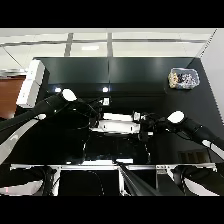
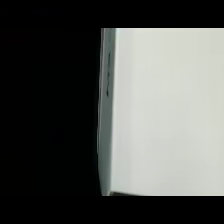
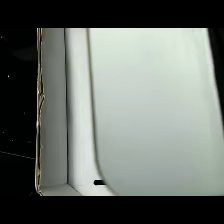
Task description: Fold the box and place the chain.
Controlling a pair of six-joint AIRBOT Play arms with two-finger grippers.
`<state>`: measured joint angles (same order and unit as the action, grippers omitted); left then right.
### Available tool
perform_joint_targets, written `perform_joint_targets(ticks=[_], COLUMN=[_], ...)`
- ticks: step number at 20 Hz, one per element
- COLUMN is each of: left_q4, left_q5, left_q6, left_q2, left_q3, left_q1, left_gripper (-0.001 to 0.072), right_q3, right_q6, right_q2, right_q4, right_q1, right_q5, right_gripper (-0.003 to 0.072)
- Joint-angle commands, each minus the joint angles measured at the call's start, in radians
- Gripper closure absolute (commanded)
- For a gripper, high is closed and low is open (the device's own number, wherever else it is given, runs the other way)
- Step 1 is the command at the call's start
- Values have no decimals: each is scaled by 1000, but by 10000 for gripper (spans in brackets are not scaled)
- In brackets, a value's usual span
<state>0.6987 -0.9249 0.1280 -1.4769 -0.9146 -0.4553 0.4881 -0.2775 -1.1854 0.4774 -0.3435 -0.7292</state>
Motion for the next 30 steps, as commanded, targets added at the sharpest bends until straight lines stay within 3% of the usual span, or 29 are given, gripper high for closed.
perform_joint_targets(ticks=[1,28,29,30], left_q4=[0,0,0,0], left_q5=[0,0,1,1], left_q6=[-2,-5,-4,-4], left_q2=[-1,-1,-1,-1], left_q3=[0,0,0,0], left_q1=[1,-3,-3,-3], left_gripper=[682,682,682,682], right_q3=[0,26,26,26], right_q6=[-11,81,81,81], right_q2=[-21,-52,-52,-52], right_q4=[21,106,106,107], right_q1=[1,-41,-41,-41], right_q5=[26,61,61,61], right_gripper=[-20,-15,139,207])
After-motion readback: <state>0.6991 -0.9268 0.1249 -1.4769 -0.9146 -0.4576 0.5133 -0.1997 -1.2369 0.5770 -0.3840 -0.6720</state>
